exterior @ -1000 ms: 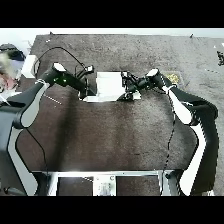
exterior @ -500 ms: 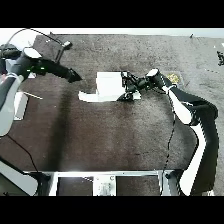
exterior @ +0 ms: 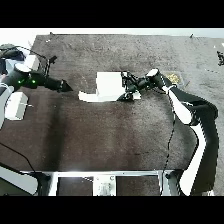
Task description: Fold the box and place the chain.
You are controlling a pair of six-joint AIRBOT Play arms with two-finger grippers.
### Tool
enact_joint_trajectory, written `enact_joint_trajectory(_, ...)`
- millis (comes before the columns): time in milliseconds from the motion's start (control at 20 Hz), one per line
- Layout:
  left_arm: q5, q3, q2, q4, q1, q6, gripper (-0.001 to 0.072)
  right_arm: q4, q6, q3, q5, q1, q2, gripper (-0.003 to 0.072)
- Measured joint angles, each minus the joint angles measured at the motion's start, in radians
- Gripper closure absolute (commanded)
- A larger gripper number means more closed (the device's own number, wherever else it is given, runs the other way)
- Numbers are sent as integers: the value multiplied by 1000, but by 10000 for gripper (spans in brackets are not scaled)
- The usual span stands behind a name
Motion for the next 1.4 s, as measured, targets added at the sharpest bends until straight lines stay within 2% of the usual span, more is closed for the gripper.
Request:
enact_joint_trajectory(250,104,-119,-3,-80,-24,-31,698,0,0,0,0,0,0,216)
enact_joint_trajectory(450,190,-159,-23,-112,-40,-64,698,0,0,0,0,0,0,217)
enact_joint_trajectory(650,207,-171,-68,-145,-45,-77,698,0,0,0,0,0,0,216)
enact_joint_trajectory(850,195,-174,-107,-245,-57,-36,698,0,0,0,0,0,0,216)
enact_joint_trajectory(1050,198,-173,-125,-348,-113,2,691,0,0,0,0,0,0,216)
enact_joint_trajectory(1150,200,-171,-128,-398,-135,32,269,0,0,0,0,0,0,216)
enact_joint_trajectory(1400,143,-154,-131,-505,-155,105,265,0,0,0,0,0,0,216)
